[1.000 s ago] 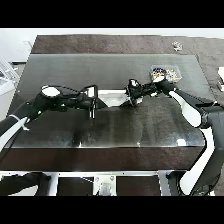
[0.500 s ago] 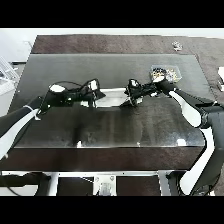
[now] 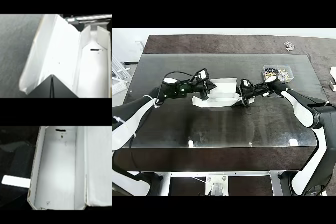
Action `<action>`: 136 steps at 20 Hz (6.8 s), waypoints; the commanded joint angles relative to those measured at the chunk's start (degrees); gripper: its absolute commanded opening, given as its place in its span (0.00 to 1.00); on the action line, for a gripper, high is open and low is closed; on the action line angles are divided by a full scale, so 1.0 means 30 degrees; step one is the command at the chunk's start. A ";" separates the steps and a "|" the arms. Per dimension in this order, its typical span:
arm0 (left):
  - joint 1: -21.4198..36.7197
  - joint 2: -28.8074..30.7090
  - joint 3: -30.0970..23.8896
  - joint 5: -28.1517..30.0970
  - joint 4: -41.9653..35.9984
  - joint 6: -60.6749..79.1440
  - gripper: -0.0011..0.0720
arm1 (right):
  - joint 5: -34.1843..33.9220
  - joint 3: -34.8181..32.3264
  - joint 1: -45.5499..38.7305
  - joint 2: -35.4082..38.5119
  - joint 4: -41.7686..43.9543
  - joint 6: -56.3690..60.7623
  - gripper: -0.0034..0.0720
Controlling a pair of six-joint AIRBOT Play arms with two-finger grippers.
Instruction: Fold the box and place the chain.
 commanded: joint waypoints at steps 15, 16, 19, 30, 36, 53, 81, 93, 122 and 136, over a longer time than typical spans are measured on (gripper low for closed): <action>0.0036 -0.1566 0.0488 0.0364 0.0444 0.0168 0.04 | 0.0007 0.0000 0.0007 -0.0007 0.0000 0.0000 0.81; 0.0036 -0.1566 0.0488 0.0357 0.0444 0.0175 0.04 | 0.0007 0.0000 0.0015 -0.0007 0.0000 -0.0007 0.82; 0.0036 -0.1566 0.0488 0.0109 0.0444 0.0175 0.04 | 0.0007 0.0000 0.0007 -0.0007 0.0000 0.0000 0.82; 0.0240 0.1362 0.0539 0.0036 0.1996 -0.0852 0.04 | 0.0007 0.0000 0.0007 -0.0007 0.0000 0.0000 0.81; 0.2004 0.3082 0.0539 -0.6441 0.7737 -0.6834 0.53 | 0.0007 0.0000 0.0007 -0.0007 0.0000 0.0000 0.82; 0.2397 0.0889 -0.0022 -0.5450 0.9413 -0.9690 0.92 | 0.0007 0.0000 0.0007 -0.0007 0.0000 0.0000 0.82; 0.0597 0.0036 -0.0022 -0.2812 1.0331 -1.0826 0.66 | 0.0007 0.0000 0.0007 -0.0007 0.0000 0.0000 0.82; 0.0554 -0.0058 -0.0022 -0.2783 0.8692 -0.9209 0.49 | 0.0007 0.0000 0.0007 -0.0007 0.0000 0.0000 0.82; 0.0036 -0.2222 0.2710 -0.3453 0.7475 -0.6339 0.70 | 0.0007 0.0000 0.0015 -0.0007 0.0000 0.0000 0.82; 0.0044 -0.2448 0.2718 -0.1872 0.7453 -0.5923 0.99 | 0.0007 0.0000 0.0007 -0.0007 0.0000 0.0000 0.82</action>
